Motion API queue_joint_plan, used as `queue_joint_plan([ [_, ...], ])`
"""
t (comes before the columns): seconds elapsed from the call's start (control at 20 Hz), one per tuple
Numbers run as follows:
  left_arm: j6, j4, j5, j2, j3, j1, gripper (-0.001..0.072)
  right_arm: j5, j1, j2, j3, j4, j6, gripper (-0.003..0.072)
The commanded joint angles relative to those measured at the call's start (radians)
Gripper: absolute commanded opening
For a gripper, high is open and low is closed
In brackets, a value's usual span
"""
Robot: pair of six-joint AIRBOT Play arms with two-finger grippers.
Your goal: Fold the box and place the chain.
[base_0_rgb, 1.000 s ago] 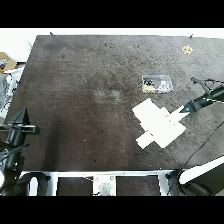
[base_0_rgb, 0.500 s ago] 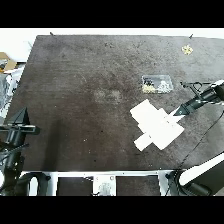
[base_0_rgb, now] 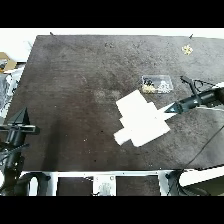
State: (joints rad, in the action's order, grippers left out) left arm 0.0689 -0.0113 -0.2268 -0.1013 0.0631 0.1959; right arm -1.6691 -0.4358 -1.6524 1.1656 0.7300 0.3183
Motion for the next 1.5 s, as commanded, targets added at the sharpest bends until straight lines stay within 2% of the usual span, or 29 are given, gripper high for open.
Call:
queue_joint_plan([
  [0.0,0.0,0.0,0.0,-0.001,0.0,0.0,0.0012,0.196,0.117,0.116,-0.185,-0.336,0.064,0.0005],
  [0.1,0.0,0.0,0.0,-0.001,-0.002,0.0,0.0012,0.319,0.228,0.14,-0.235,-0.459,0.064,0.0005],
  [0.35,-0.001,0.001,-0.008,-0.001,-0.002,0.0,0.0012,0.739,0.479,0.115,-0.237,-0.541,0.135,0.0005],
  [0.5,-0.024,0.001,-0.092,-0.001,-0.002,0.0,0.0012,0.916,0.544,0.089,-0.237,-0.614,0.135,0.0004],
  [0.55,-0.027,0.007,-0.132,-0.001,-0.003,0.0,0.006,0.941,0.559,0.076,-0.237,-0.615,0.134,0.0005],
  [0.6,-0.026,0.034,-0.177,-0.001,-0.003,0.0,0.0379,0.943,0.57,0.063,-0.237,-0.615,0.125,0.0005],
  [0.65,-0.026,0.081,-0.207,-0.001,-0.003,0.0,0.0428,0.945,0.579,0.05,-0.237,-0.616,0.104,0.0005],
  [0.7,-0.024,0.107,-0.235,-0.001,-0.005,0.0,0.0395,0.951,0.584,0.042,-0.237,-0.626,0.08,0.0005],
  [0.8,-0.03,0.1,-0.266,0.008,-0.029,0.0,0.0396,0.953,0.584,0.035,-0.237,-0.648,0.045,0.0005],
  [1.3,-0.098,0.095,-0.281,0.008,-0.073,0.0,0.0396,0.977,0.584,0.035,-0.237,-0.641,-0.002,0.0005],
  [1.45,-0.097,0.094,-0.278,0.101,-0.119,0.0,0.0396,0.978,0.584,0.035,-0.237,-0.64,-0.002,0.0005],
])
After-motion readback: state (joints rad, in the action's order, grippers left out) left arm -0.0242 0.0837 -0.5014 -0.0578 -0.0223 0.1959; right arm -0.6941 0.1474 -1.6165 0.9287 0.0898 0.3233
